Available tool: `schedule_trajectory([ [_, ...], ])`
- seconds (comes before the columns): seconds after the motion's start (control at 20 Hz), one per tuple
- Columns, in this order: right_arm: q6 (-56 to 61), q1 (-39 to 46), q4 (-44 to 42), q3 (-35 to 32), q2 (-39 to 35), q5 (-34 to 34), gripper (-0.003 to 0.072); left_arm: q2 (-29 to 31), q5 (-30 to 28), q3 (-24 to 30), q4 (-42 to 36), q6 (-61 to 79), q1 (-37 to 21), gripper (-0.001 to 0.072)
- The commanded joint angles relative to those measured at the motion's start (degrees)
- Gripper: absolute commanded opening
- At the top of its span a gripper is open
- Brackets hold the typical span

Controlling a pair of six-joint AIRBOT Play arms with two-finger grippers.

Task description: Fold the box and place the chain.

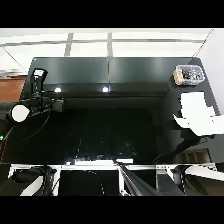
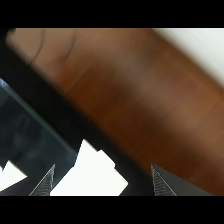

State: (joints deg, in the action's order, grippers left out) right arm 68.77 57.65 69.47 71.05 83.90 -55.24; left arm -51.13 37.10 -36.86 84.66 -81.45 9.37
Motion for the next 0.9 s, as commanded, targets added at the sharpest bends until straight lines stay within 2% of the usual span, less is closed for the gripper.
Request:
schedule_trajectory([
  [0.0, -15.87, 3.19, -8.74, 9.29, 10.21, -17.92, 0.0720, -0.04, 0.46, -0.04, 0.26, -0.20, 0.07, 0.0710],
  [0.35, -17.99, -0.90, -1.44, 13.90, 17.49, -22.14, 0.0720, -0.04, 1.09, -0.04, 0.37, -0.20, 0.04, 0.0710],
  [0.45, -18.93, -0.96, -1.25, 14.67, 17.49, -22.38, 0.0459, -0.04, 1.11, -0.04, 0.28, -0.22, 0.07, 0.0710],
  [0.55, -18.95, -0.98, -1.38, 15.76, 17.40, -23.52, 0.0148, -0.04, 1.07, -0.04, 0.20, -0.22, 0.07, 0.0710],
  [0.65, -19.32, -0.98, -1.68, 16.63, 17.33, -26.93, 0.0116, -0.04, 1.09, -0.04, 0.20, -0.22, 0.07, 0.0710],
  [0.7, -19.34, -1.01, -2.38, 16.79, 17.22, -28.89, 0.0018, -0.04, 1.07, -0.04, 0.20, -0.22, 0.07, 0.0710],
  [0.85, -19.34, -1.07, -9.64, 15.65, 15.85, -32.17, 0.0013, -0.04, 1.07, -0.04, 0.15, -0.22, 0.07, 0.0709],
])
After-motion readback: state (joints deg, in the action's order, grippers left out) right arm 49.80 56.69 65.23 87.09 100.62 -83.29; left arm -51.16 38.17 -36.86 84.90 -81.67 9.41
